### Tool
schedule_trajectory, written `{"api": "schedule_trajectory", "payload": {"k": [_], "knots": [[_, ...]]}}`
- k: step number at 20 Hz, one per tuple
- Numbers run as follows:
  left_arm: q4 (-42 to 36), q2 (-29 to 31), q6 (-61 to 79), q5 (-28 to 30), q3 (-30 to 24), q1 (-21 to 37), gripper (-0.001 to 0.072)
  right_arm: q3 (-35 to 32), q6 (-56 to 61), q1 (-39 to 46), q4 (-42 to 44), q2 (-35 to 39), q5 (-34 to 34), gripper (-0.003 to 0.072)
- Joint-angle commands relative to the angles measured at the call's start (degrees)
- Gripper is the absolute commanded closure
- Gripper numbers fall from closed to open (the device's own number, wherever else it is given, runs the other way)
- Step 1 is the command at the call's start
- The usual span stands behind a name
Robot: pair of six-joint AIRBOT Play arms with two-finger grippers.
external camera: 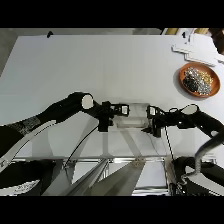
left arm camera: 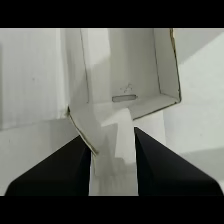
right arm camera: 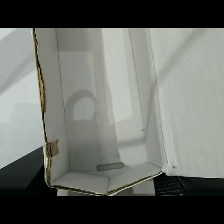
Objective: Fold the box and place the chain.
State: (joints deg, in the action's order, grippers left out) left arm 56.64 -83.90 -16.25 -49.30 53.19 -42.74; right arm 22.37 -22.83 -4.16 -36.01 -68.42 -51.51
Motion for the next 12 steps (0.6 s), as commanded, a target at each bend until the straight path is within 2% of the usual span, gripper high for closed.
{"api": "schedule_trajectory", "payload": {"k": [1, 2, 8, 10, 12], "knots": [[-1.36, -1.46, 0.83, 1.11, -0.04, -1.36, 0.0439, 0.02, 0.02, 0.00, 0.02, -0.02, -0.02, 0.0328], [-2.27, -1.99, 0.87, 1.16, -0.02, -1.68, 0.0460, 0.02, 0.02, 0.00, 0.02, -0.02, 0.00, 0.0328], [-5.49, -2.78, 1.14, 6.84, -0.02, -2.45, 0.0464, 0.02, 0.02, 0.00, 0.02, -0.02, -0.02, 0.0328], [-8.13, -2.82, 3.54, 7.54, -0.02, -3.10, 0.0571, 0.02, 0.02, 0.00, 0.02, -0.02, -0.02, 0.0328], [-10.49, -2.89, 7.39, 7.54, -0.02, -3.85, 0.0579, 0.02, 0.02, 0.00, 0.02, -0.02, -0.02, 0.0328]]}}
